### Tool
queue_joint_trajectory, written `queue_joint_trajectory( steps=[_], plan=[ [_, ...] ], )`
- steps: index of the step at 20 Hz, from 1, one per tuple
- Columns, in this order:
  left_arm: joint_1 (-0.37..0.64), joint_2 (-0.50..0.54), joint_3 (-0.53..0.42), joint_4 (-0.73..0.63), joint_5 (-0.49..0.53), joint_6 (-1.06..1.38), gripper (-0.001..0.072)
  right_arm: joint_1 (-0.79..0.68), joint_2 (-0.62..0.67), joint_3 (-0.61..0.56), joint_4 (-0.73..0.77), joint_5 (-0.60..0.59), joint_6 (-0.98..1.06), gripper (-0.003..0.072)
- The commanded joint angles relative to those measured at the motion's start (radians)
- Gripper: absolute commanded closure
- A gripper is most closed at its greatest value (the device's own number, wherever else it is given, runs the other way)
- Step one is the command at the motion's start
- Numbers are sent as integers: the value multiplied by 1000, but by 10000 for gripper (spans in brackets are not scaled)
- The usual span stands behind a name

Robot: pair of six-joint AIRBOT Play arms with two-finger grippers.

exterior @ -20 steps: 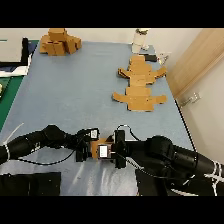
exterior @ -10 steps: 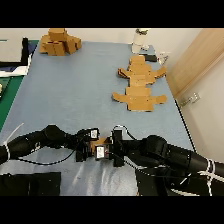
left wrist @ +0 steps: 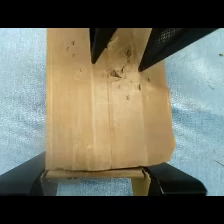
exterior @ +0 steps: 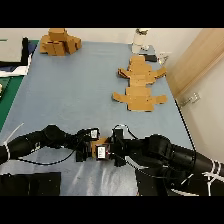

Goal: Fold the box.

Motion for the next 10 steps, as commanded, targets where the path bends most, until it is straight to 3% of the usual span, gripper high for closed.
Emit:
queue_joint_trajectory(
  steps=[1, 3, 5, 10],
  plan=[
    [0, 0, 0, 0, 1, 0, 112, 1, 15, 3, -38, -2, 20, 406],
    [0, 0, 0, 0, 1, 0, 112, 2, 16, 10, -32, -14, 21, 379],
    [0, 0, 0, 0, 0, 0, 111, 2, 28, 18, 26, -32, 15, 156],
    [0, 0, 0, 0, 1, 0, 111, 2, 19, 5, 66, -20, -47, 156]
  ],
)
